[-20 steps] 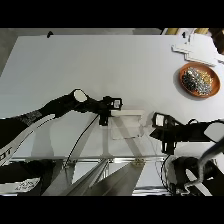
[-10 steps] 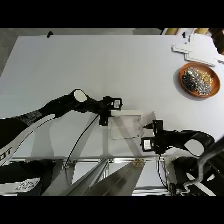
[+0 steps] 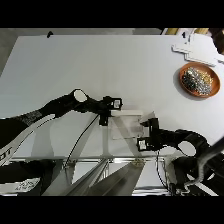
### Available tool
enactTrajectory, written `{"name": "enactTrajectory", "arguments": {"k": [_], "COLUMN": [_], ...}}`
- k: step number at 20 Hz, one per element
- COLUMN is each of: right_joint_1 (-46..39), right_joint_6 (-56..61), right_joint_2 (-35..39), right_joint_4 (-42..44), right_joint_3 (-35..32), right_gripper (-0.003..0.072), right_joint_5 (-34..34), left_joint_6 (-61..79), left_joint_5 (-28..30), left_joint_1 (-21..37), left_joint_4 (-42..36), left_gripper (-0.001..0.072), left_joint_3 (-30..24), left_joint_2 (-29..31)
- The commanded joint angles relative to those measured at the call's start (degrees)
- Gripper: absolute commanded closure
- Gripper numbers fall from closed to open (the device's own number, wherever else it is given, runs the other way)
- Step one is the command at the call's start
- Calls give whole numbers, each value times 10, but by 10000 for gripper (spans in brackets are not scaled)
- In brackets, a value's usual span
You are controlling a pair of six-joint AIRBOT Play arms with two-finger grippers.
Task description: Fold the box and place the chain.
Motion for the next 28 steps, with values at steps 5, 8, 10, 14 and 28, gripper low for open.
{"name": "enactTrajectory", "arguments": {"k": [5, 8, 10, 14, 28], "right_joint_1": [-72, -107, -130, -162, -257], "right_joint_6": [-2, -2, -17, -157, -325], "right_joint_2": [-42, -57, -61, -98, -303], "right_joint_4": [80, 96, 129, 238, 338], "right_joint_3": [47, 71, 80, 81, 172], "right_gripper": [23, 23, 23, 23, 21], "right_joint_5": [3, 11, 11, 50, 199], "left_joint_6": [0, 0, 0, 0, 0], "left_joint_5": [0, 0, 0, 0, 0], "left_joint_1": [0, 0, 0, 0, 0], "left_joint_4": [0, 0, 0, 0, 0], "left_gripper": [699, 699, 699, 699, 699], "left_joint_3": [0, 0, 0, 0, 0], "left_joint_2": [0, 0, 0, 0, 0]}}
